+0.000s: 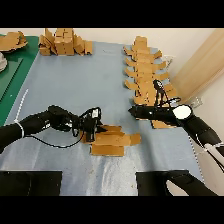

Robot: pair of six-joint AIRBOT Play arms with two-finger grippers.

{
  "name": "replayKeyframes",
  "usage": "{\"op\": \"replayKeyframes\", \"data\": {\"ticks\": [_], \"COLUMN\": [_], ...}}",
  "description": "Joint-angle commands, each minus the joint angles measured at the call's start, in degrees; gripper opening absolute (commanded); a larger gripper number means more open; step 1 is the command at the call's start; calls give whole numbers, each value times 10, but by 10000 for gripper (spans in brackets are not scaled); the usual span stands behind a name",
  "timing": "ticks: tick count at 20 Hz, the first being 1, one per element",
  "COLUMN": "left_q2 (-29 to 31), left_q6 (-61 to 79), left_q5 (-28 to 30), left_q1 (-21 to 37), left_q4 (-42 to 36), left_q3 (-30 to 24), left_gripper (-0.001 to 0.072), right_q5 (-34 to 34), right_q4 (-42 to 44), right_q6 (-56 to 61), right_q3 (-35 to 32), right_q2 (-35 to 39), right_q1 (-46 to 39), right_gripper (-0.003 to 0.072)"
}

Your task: Fold the box.

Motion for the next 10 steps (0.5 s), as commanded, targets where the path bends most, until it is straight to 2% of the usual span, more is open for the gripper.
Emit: {"op": "replayKeyframes", "data": {"ticks": [1,4,10], "left_q2": [-1,-1,-1], "left_q6": [-11,-12,-11], "left_q5": [-14,-30,-24], "left_q1": [0,0,3], "left_q4": [2,1,1], "left_q3": [0,0,0], "left_gripper": [10,11,11], "right_q5": [0,9,24], "right_q4": [1,0,-5], "right_q6": [0,-1,-1], "right_q3": [0,0,0], "right_q2": [-8,2,10], "right_q1": [1,1,1], "right_gripper": [4,4,4]}}
